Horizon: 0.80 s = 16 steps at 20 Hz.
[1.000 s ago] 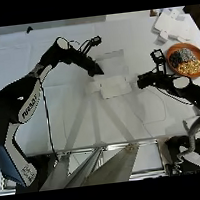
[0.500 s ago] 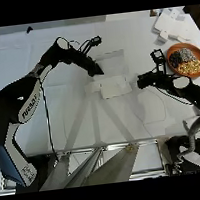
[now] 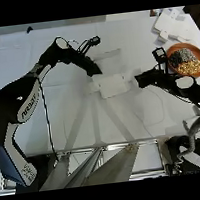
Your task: Fold the box and place the chain.
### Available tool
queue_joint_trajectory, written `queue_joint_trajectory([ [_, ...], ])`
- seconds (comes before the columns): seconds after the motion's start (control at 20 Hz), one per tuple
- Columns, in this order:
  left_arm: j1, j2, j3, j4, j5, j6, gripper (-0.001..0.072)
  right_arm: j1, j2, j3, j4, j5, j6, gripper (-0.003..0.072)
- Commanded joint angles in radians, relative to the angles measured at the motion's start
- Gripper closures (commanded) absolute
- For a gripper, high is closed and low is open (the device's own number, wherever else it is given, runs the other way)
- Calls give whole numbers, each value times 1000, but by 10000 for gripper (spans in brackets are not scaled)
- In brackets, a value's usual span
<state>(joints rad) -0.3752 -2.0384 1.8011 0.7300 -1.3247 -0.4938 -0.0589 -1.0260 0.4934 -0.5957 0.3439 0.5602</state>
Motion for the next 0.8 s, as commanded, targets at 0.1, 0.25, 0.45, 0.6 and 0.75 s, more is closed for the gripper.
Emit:
queue_joint_trajectory([
  [0.1, 39, 97, 0, 139, -137, -3, 700, 0, 217, 1, -12, -2, 46, 243],
  [0.25, 76, 198, -1, 161, -190, -4, 701, -31, 312, 1, -72, -11, 42, 243],
  [0.45, 116, 283, -1, 161, -238, -7, 701, -43, 364, 1, -99, -55, 42, 243],
  [0.6, 111, 300, -1, 149, -252, -11, 701, -43, 364, 1, -100, -55, 42, 243],
  [0.75, 103, 304, -1, 130, -261, -11, 701, -43, 364, 1, -100, -55, 42, 243],
])
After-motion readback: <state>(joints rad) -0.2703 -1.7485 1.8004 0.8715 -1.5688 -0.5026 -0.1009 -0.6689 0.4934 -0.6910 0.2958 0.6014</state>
